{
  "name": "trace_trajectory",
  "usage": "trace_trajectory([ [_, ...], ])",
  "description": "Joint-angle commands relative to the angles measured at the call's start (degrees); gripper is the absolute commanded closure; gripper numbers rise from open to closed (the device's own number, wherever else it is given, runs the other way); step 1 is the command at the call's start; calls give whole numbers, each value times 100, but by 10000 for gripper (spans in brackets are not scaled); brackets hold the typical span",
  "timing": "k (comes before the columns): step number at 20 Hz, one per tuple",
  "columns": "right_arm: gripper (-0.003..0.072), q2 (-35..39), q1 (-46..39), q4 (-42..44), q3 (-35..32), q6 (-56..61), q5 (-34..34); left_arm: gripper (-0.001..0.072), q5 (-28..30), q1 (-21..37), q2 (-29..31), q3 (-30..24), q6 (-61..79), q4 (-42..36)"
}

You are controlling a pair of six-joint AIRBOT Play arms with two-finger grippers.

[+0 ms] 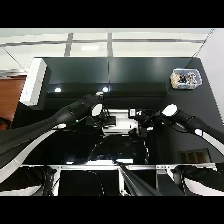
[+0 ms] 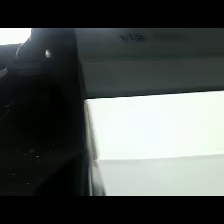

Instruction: Fold the box and place the chain.

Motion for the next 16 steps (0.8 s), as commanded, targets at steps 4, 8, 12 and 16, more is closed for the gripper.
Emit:
trace_trajectory([
  [4, 444, 0, 2, -2, 0, 0, 9, 688, -48, -17, -11, 15, -168, 87],
  [8, 444, 0, 2, -2, 0, 0, 9, 258, -94, -9, -9, 94, -166, 87],
  [12, 444, 0, 2, -2, 0, 0, 9, 195, -195, 31, -20, 162, -170, 223],
  [16, 444, 0, 2, -2, 0, 0, 11, 687, -173, 28, -66, 166, -142, 219],
])
